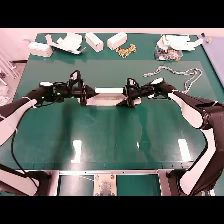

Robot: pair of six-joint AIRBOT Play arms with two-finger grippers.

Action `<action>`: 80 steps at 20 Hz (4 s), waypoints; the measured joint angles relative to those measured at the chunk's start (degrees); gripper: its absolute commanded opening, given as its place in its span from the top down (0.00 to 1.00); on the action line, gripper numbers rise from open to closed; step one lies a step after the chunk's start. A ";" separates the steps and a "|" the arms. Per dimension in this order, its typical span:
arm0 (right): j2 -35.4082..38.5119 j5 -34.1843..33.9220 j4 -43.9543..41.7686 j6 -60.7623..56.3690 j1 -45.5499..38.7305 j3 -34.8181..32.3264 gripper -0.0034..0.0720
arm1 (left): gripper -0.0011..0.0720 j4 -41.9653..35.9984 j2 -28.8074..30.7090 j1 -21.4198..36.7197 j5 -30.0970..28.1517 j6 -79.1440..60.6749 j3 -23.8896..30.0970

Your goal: Fold the box and place the chain.

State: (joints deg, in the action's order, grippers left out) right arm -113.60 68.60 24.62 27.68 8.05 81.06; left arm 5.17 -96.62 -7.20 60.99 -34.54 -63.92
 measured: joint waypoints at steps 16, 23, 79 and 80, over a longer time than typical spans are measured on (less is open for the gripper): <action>0.00 0.00 0.04 -0.02 0.00 0.00 0.30 | 0.96 -3.74 -4.09 -3.08 -12.66 2.29 -6.56; 0.00 0.00 0.02 -0.02 0.00 0.00 0.30 | 0.96 -3.74 -5.88 -5.03 -16.57 1.66 -6.71; 0.00 0.02 0.00 0.02 0.00 0.00 0.30 | 0.20 24.17 -1.73 1.68 -4.24 15.76 -6.75; 0.00 0.00 0.02 0.02 0.00 0.00 0.30 | 0.20 23.71 -1.97 1.68 -4.07 15.19 -6.75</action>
State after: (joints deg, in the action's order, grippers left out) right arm -113.60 68.60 24.64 27.70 8.05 81.06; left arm 28.88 -98.59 -5.52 56.93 -19.35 -70.67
